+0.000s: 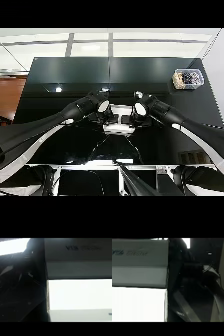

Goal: Fold the box and place the chain.

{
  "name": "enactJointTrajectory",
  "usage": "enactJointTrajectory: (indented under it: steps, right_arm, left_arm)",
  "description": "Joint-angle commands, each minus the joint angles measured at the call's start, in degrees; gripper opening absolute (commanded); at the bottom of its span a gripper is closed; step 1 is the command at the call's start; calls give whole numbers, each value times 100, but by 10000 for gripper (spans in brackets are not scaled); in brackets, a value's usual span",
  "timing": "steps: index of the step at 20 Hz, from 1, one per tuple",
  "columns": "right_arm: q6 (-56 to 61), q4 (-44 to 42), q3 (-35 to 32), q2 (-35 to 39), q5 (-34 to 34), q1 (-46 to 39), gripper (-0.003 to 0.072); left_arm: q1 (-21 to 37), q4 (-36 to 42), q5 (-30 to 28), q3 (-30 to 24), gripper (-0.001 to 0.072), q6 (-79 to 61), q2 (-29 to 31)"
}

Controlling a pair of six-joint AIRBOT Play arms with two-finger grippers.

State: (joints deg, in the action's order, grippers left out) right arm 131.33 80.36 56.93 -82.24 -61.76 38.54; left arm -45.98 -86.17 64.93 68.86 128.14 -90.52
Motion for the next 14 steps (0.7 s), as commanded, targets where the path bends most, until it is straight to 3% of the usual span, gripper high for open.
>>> enactJointTrajectory:
  steps: [1, 2, 3, 8, 11, 14]
  right_arm:
    - [4, 22, 11, 24, 7, 2, 316]
    - [-39, 22, 24, 61, -24, 2, 456]
    - [-157, 24, 42, 129, -79, 2, 488]
    - [-957, 380, 181, 1056, -592, 2, 485]
    - [-964, 1895, 181, 2046, -879, -17, 484]
    - [-962, 4100, 118, 2632, -551, -468, 485]
  left_arm:
    - [4, 4, 9, 0, 26, 2, -4]
    - [4, 4, 9, 0, 26, 2, -4]
    - [4, 7, 9, 0, 26, 2, -4]
    - [4, 4, 7, 0, 26, 2, -4]
    - [4, 4, 7, 0, 26, 2, -4]
    - [4, 4, 26, 0, 26, -2, -4]
